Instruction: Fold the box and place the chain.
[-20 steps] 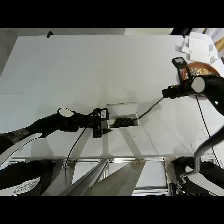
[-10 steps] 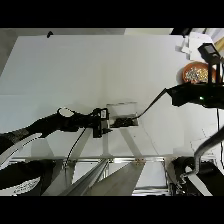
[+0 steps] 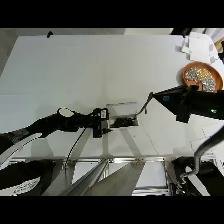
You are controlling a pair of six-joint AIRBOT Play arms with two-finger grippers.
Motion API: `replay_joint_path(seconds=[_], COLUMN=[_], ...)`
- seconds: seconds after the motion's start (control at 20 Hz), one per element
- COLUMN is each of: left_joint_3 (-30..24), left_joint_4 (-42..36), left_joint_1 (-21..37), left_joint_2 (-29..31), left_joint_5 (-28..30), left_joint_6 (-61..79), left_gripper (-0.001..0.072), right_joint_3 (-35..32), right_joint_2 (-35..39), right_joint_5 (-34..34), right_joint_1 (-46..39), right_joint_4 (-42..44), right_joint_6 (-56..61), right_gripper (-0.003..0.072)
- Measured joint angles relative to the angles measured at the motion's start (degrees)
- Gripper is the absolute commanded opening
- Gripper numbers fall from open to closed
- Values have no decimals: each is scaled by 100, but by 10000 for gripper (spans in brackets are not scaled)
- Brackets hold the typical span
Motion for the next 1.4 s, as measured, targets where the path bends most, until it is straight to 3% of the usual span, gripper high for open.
replay_joint_path(seconds=[0.35, 0.8, 0.95, 1.05, 1.2, 1.4], left_joint_3=[0, 0, 0, 0, 0, 0], left_joint_4=[0, 0, 0, 0, 0, 0], left_joint_1=[0, 0, 0, 0, 0, 0], left_joint_2=[0, 0, 0, 0, 0, 0], left_joint_5=[-2, 0, 0, 0, 0, 0], left_joint_6=[0, 0, 0, 0, 0, 0], left_gripper=[103, 103, 103, 103, 103, 103], right_joint_3=[0, -4, -4, -4, 24, 629], right_joint_2=[-761, -2144, -2590, -2824, -3003, -3084], right_joint_5=[-317, -459, -439, -501, -614, -343], right_joint_1=[789, 1755, 2076, 2216, 2312, 2350], right_joint_4=[431, -671, -973, -1174, -1513, -2129], right_joint_6=[-433, -505, -505, -476, -372, -343], right_gripper=[14, 17, 113, 116, 193, 191])
